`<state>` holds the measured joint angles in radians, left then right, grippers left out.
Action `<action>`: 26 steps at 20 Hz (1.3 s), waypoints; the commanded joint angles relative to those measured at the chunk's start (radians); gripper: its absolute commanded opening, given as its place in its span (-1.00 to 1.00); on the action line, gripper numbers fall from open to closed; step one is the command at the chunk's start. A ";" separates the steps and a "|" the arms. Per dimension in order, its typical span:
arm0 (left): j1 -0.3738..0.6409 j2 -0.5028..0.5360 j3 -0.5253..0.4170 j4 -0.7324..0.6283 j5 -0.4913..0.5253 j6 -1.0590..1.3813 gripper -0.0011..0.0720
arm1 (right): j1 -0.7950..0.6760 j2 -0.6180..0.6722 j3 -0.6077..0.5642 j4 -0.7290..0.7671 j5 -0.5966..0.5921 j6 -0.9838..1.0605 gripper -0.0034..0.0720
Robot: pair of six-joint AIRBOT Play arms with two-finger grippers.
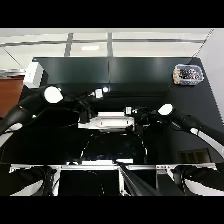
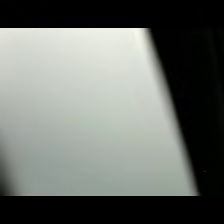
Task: Fold the box and place the chain.
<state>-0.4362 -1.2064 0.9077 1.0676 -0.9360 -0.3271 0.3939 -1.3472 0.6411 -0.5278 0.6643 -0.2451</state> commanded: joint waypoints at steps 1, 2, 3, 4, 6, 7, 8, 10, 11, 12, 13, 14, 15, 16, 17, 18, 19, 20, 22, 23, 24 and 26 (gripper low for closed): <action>0.049 0.056 0.001 0.103 -0.256 -0.288 0.33 | 0.001 0.000 0.000 0.000 0.002 0.000 0.18; 0.056 0.054 0.000 0.099 -0.307 -0.365 -0.31 | 0.001 0.000 0.000 0.000 0.002 0.000 0.18; 0.056 0.052 -0.008 0.081 -0.349 -0.402 -0.90 | 0.001 0.000 0.000 -0.001 0.002 0.000 0.18; 0.047 0.052 -0.027 0.027 -0.365 -0.402 -0.90 | 0.001 0.000 0.000 -0.001 0.002 0.000 0.18; 0.021 0.052 -0.091 -0.182 -0.310 -0.393 -0.90 | 0.001 0.000 0.000 -0.001 0.002 0.000 0.18; 0.016 0.052 -0.129 -0.303 -0.233 -0.364 -0.90 | 0.001 0.000 0.000 -0.001 0.002 0.000 0.18; 0.017 0.052 -0.164 -0.415 -0.132 -0.350 -0.90 | 0.001 0.000 0.000 -0.001 0.002 0.000 0.18; 0.019 0.052 -0.227 -0.611 0.136 -0.325 -0.90 | 0.001 0.000 0.000 -0.001 0.002 0.000 0.18; 0.018 0.051 -0.250 -0.704 0.269 -0.278 -0.90 | 0.001 0.000 0.000 -0.001 0.002 0.000 0.18; 0.018 0.045 -0.261 -0.783 0.364 -0.236 -0.90 | 0.001 0.000 0.000 -0.001 0.002 0.000 0.18; 0.018 0.035 -0.261 -0.824 0.434 -0.196 -0.90 | 0.001 0.000 0.000 -0.001 0.002 0.000 0.18; 0.018 0.024 -0.258 -0.824 0.483 -0.175 -0.90 | 0.001 0.000 0.000 -0.001 0.002 0.000 0.18; 0.018 0.011 -0.253 -0.805 0.508 -0.174 -0.90 | 0.001 0.000 0.000 -0.001 0.002 0.000 0.18; 0.018 -0.005 -0.245 -0.766 0.511 -0.174 -0.90 | 0.001 0.000 0.000 -0.001 0.002 0.000 0.18; 0.018 -0.027 -0.232 -0.704 0.505 -0.174 -0.90 | 0.001 0.000 0.000 -0.001 0.002 0.000 0.18; 0.016 -0.049 -0.219 -0.655 0.492 -0.177 -0.90 | 0.001 0.000 0.000 -0.001 0.002 0.000 0.18; 0.016 -0.074 -0.203 -0.620 0.465 -0.178 -0.90 | 0.001 0.000 0.000 -0.001 0.002 0.000 0.18; 0.017 -0.099 -0.187 -0.596 0.428 -0.178 -0.90 | 0.001 0.000 0.000 -0.001 0.002 0.000 0.18; 0.016 -0.157 -0.147 -0.569 0.327 -0.178 -0.90 | 0.001 0.000 0.000 -0.001 0.002 0.000 0.18; 0.017 -0.190 -0.128 -0.552 0.278 -0.179 -0.90 | 0.001 0.000 0.000 -0.001 0.002 0.000 0.18; 0.016 -0.219 -0.110 -0.517 0.242 -0.190 -0.91 | 0.001 0.000 0.000 -0.001 0.002 0.000 0.18; 0.016 -0.256 -0.085 -0.447 0.221 -0.279 -0.91 | 0.001 0.000 0.000 -0.001 0.002 0.000 0.18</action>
<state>-0.4191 -1.3998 0.7826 0.5232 -0.6334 -0.5323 0.3939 -1.3472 0.6411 -0.5301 0.6666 -0.2462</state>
